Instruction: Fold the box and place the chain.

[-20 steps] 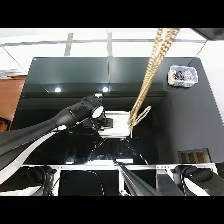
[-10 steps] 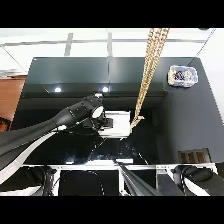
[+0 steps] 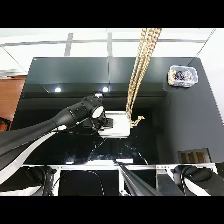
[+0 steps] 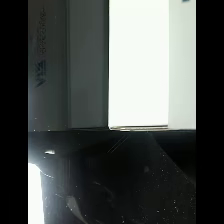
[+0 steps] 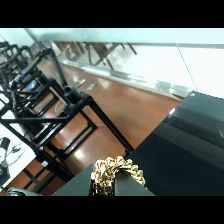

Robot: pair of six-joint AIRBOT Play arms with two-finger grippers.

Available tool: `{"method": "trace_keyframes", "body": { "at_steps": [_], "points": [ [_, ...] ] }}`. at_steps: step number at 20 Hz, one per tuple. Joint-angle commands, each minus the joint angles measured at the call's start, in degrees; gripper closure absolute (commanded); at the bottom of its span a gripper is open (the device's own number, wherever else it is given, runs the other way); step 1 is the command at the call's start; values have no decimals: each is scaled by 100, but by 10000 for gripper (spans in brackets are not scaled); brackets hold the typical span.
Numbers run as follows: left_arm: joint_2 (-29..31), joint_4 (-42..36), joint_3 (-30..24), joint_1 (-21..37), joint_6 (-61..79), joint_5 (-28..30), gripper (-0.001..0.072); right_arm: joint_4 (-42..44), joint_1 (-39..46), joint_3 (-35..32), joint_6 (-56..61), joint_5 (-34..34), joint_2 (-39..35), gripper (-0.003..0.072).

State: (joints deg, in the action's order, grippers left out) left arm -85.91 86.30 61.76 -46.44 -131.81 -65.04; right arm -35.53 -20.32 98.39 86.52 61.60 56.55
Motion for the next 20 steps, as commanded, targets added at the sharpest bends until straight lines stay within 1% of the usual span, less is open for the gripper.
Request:
{"method": "trace_keyframes", "body": {
  "at_steps": [1, 4, 7, 9, 11, 13, 14, 16, 18, 20],
  "points": [
    [-2, 2, 4, 0, 2, 2, 679, -26, -219, -105, 2, 20, 26, 671],
    [-2, 2, 4, 0, 2, 2, 678, -37, -538, -413, 0, -160, 68, 671],
    [-2, 2, 4, 0, 2, 2, 679, -289, -551, -452, 4, -92, 98, 670],
    [-2, 2, 4, 0, 2, 0, 679, -876, -551, -509, 317, 254, 96, 670],
    [-2, 4, 4, 0, 2, 0, 679, -1425, -551, -785, 623, 697, 96, 670],
    [-2, 4, 4, 0, 2, 2, 678, -1882, -551, -1281, 820, 896, 96, 670],
    [-2, 7, 4, 0, 2, 2, 679, -1947, -551, -1589, 872, 857, 96, 670],
    [-2, 7, 4, 0, 2, 2, 679, -1847, -553, -2275, 885, 557, 96, 670],
    [-2, 7, 4, 0, 2, 2, 679, -1665, -597, -3005, 883, 61, 98, 670],
    [-2, 7, 4, 2, 2, 2, 679, -1878, -789, -3672, 890, -385, 131, 670]
  ]
}}
